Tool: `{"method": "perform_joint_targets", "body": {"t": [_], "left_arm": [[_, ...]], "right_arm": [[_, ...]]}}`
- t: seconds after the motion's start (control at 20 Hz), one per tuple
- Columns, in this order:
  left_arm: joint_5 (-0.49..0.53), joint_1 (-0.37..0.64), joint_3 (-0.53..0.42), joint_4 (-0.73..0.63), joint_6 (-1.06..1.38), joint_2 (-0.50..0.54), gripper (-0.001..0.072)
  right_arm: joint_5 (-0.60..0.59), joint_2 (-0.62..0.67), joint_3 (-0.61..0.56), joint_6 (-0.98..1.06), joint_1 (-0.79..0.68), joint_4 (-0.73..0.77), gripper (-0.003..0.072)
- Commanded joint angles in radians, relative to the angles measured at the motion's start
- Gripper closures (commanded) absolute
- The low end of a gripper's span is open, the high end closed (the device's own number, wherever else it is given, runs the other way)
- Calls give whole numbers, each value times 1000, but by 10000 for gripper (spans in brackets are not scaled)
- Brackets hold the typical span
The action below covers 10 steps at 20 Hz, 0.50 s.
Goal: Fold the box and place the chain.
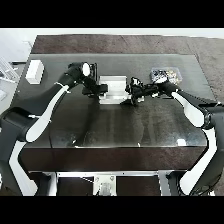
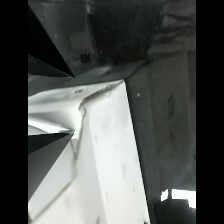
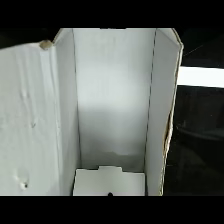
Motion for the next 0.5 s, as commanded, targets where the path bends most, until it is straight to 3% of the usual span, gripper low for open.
{"method": "perform_joint_targets", "body": {"t": [0.0,0.45], "left_arm": [[-70,-19,72,65,-38,-39,315],[-190,-32,228,130,-68,-148,316]], "right_arm": [[0,-1,0,0,1,0,98],[0,-1,0,0,1,0,98]]}}
